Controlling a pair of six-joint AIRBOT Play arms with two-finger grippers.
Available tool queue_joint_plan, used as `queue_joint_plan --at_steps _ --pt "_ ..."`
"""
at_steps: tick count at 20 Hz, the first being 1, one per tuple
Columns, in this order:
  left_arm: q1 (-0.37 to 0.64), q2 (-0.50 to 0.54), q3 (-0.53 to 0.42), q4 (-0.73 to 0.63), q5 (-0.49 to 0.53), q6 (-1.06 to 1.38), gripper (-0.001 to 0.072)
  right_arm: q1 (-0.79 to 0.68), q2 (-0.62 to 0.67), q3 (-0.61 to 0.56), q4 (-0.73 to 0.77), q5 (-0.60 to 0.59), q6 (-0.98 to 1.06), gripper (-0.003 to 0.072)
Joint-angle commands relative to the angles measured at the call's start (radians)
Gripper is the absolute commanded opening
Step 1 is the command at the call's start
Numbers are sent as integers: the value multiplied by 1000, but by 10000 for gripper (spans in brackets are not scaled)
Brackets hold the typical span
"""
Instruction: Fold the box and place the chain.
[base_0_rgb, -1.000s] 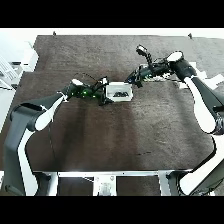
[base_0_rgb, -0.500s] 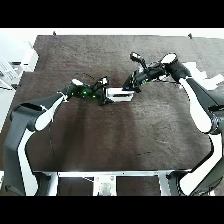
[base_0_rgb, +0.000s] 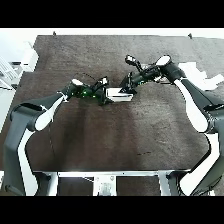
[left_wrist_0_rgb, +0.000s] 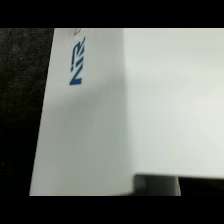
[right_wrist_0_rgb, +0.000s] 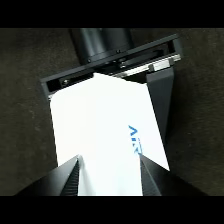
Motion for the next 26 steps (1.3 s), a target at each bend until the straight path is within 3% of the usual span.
queue_joint_plan --at_steps 1,3,14,20,26 --pt "0 0 0 0 0 0 328 2 -4 0 -5 -34 -23 407" --pt "0 0 0 0 0 0 327 2 -4 0 -6 -50 -27 357" --pt "0 0 0 0 0 0 327 0 -5 -7 -35 -53 -41 360" --pt "0 0 1 0 0 0 328 4 -6 -18 -31 -120 -41 361" --pt "0 0 1 0 0 0 327 15 -6 -19 -34 -95 12 360"
